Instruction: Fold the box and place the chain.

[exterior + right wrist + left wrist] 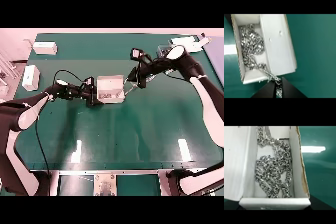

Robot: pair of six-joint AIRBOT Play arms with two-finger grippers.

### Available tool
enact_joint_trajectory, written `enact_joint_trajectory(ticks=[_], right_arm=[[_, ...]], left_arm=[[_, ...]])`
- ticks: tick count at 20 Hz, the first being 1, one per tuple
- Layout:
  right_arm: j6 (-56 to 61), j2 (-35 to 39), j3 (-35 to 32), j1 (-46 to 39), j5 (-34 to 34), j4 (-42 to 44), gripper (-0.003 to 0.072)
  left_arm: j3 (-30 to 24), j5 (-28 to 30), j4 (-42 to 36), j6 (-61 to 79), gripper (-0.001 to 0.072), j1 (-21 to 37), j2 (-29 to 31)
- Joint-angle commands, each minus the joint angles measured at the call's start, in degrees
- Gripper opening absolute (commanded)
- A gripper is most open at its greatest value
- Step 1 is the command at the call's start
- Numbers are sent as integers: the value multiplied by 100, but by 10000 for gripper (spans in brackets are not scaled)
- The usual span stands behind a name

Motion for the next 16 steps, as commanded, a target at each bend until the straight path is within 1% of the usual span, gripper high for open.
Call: enact_joint_trajectory(ticks=[1, 4, 7, 10, 16], right_arm=[[313, 732, 7, 260, -343, -2, 8], [662, 1191, 7, 765, -1351, 415, 8], [1266, 1207, 7, 1272, -1976, 579, 7], [1711, 946, -144, 1563, -1978, 546, 7], [1867, 192, -1003, 1338, -1989, 494, 8]], left_arm=[[2, 0, 2, 2, 470, 2, 0], [2, 0, 2, 2, 470, 2, 0], [2, 0, 2, 2, 470, 2, 0], [2, 2, 2, 2, 469, 2, 0], [2, 2, 2, 2, 469, 2, 0]])
